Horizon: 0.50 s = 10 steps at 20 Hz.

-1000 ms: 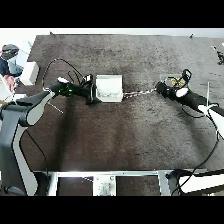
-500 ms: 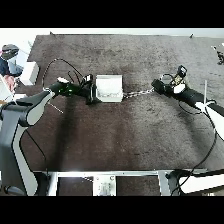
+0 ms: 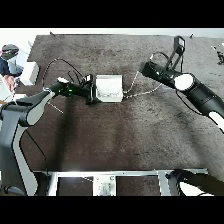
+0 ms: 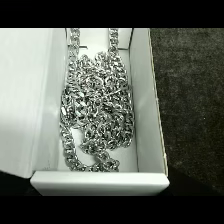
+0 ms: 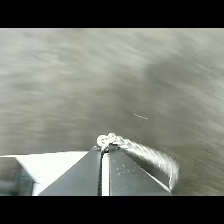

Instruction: Fold the box and place the chain.

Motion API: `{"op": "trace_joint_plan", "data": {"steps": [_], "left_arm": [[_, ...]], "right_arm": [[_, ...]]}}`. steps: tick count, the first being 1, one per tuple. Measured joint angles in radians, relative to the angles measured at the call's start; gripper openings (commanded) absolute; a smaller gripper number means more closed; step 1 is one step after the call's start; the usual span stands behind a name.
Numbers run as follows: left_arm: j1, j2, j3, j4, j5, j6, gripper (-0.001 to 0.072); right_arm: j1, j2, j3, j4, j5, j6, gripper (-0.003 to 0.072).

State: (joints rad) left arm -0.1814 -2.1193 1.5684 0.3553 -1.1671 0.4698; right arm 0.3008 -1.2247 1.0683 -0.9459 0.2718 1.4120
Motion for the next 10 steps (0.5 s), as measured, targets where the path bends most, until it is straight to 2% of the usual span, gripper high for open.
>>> {"op": "trace_joint_plan", "data": {"steps": [8,10], "left_arm": [[0.000,0.000,0.000,0.000,0.000,0.000,0.0230],[0.000,0.000,0.000,0.000,0.000,0.000,0.0230]], "right_arm": [[0.196,0.014,0.072,0.001,-0.047,-0.044,0.0012],[0.204,-0.012,0.076,0.000,-0.040,-0.048,0.0207]]}}
